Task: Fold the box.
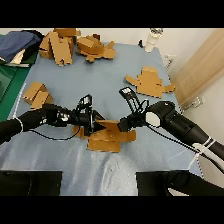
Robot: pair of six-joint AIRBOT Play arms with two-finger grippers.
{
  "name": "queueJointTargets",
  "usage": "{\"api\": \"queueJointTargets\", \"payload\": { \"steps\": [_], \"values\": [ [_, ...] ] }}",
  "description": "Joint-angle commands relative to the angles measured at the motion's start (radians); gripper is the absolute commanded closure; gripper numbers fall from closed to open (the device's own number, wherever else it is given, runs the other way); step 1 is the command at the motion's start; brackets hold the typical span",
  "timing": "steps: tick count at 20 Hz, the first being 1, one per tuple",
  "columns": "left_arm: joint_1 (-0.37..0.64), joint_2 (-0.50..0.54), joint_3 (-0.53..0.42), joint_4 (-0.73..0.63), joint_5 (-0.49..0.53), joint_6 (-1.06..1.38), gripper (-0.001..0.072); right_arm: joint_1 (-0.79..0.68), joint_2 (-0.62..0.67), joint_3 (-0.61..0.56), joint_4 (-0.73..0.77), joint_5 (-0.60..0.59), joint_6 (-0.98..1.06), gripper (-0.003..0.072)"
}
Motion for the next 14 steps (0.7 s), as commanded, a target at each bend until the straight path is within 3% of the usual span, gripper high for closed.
{"api": "queueJointTargets", "payload": {
  "steps": [1,2,3,10,14],
  "values": [
    [0.027,0.027,0.001,0.065,0.065,-0.064,0.0318,0.001,0.0,0.0,-0.003,-0.004,0.003,0.0342],
    [0.028,0.027,0.001,0.096,0.06,-0.083,0.0522,0.001,0.0,0.0,-0.003,-0.008,0.003,0.0342],
    [0.026,0.027,0.001,0.136,0.046,-0.086,0.0662,0.001,0.0,0.0,-0.003,-0.012,0.003,0.0341],
    [0.02,0.027,0.001,0.16,0.034,-0.104,0.0698,0.001,0.0,0.0,-0.003,-0.032,0.007,0.0342],
    [0.019,0.027,0.011,0.067,0.04,-0.002,0.0698,0.001,0.0,0.0,-0.036,-0.046,0.069,0.0342]
  ]
}}
